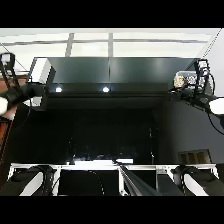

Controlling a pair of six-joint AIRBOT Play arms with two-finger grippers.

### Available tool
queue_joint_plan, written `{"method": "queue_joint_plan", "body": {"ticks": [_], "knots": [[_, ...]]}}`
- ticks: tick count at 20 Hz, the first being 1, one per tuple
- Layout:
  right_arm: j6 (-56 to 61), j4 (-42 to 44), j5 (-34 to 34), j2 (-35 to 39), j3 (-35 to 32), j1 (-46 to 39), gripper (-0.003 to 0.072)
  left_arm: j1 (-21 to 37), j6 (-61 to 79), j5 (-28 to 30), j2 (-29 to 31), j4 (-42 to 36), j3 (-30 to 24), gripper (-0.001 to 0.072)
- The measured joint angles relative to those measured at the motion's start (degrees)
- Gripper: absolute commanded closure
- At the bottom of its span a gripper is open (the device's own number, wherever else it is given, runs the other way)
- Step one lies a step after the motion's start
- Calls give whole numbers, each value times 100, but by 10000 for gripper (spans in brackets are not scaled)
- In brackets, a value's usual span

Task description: Fold the box and place the chain.

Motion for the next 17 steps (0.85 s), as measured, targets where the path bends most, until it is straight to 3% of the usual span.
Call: {"method": "queue_joint_plan", "body": {"ticks": [5, 17], "knots": [[-96, -15, -372, 0, -114, 31, 664, -260, 164, 782, 361, -96, -820, 681], [-127, -26, -490, 0, -142, 33, 664, -321, 221, 1078, 321, -129, -1027, 681]]}}
